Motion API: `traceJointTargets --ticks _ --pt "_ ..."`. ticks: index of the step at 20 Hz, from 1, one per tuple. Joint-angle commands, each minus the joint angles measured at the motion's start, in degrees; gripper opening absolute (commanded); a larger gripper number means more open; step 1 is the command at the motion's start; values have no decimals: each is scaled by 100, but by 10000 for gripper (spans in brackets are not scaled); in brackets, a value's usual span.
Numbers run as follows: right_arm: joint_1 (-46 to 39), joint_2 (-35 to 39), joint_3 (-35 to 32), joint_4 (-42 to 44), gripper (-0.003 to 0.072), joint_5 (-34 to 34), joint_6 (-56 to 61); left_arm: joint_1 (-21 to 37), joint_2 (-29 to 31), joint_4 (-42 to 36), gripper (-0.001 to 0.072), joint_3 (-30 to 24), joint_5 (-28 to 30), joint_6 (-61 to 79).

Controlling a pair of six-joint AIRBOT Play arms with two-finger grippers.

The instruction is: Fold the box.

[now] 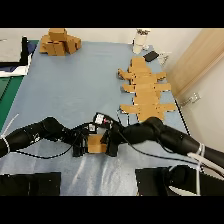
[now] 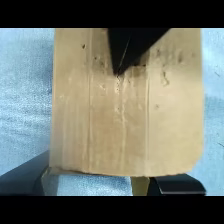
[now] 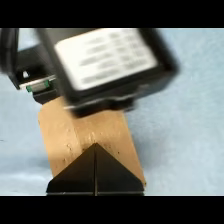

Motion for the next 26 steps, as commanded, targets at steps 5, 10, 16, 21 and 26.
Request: traceJointTargets --ticks 5,10,16,21,26 --pt "2048 275 -122 -4509 4 433 2793 4 4 4 523 4 2 0" --pt "2361 120 -157 -4572 323 264 2804 4 4 2 523 4 2 0" --pt "2358 -31 -160 -4760 484 179 2789 4 4 2 523 4 2 0" --pt "2358 -175 -155 -4992 474 177 2789 4 4 2 523 4 2 0" --pt "2365 37 -146 -5042 378 155 2791 2 4 2 523 4 0 0"
